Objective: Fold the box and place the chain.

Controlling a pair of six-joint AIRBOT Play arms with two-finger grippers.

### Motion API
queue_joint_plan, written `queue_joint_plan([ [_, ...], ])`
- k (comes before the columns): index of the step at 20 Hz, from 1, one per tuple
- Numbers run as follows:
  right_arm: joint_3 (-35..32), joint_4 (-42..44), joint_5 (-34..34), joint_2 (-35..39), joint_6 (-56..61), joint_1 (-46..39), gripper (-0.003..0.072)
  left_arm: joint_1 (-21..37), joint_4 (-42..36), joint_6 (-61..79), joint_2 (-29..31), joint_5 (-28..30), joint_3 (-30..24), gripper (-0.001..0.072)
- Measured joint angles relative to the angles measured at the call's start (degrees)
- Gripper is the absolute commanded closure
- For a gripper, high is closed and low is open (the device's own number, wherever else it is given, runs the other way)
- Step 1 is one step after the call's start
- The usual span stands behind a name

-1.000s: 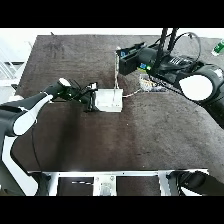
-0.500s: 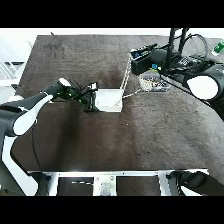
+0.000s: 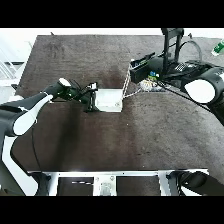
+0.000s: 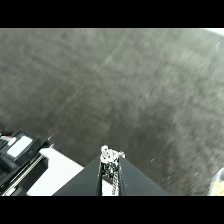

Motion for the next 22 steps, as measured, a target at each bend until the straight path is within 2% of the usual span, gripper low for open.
queue_joint_plan([
  [5,-0.96,2.14,-1.44,-4.44,1.31,3.48,0.0679,0.0,0.0,0.0,0.0,0.0,0.0,0.0244],
  [13,-1.16,3.74,-7.21,-17.29,2.71,5.86,0.0661,0.0,0.0,0.0,0.0,0.0,0.0,0.0244],
  [14,-1.16,3.78,-7.39,-18.93,2.82,5.9,0.0528,0.0,0.0,0.0,0.0,0.0,0.0,0.0245],
  [15,-1.16,3.82,-7.54,-20.31,2.99,5.92,0.0297,0.0,0.0,0.0,0.0,0.0,0.0,0.0244],
  [16,-1.16,3.8,-7.72,-21.51,3.02,5.9,0.0206,0.0,0.0,0.0,0.0,0.0,0.0,0.0245],
  [19,-1.16,3.98,-7.91,-22.71,3.13,5.2,0.0208,0.0,0.0,-0.02,0.0,0.02,0.0,0.0244],
  [22,-1.33,3.54,-6.67,-20.39,3.19,2.82,0.021,0.0,0.0,0.0,0.0,0.02,0.0,0.0244],
])
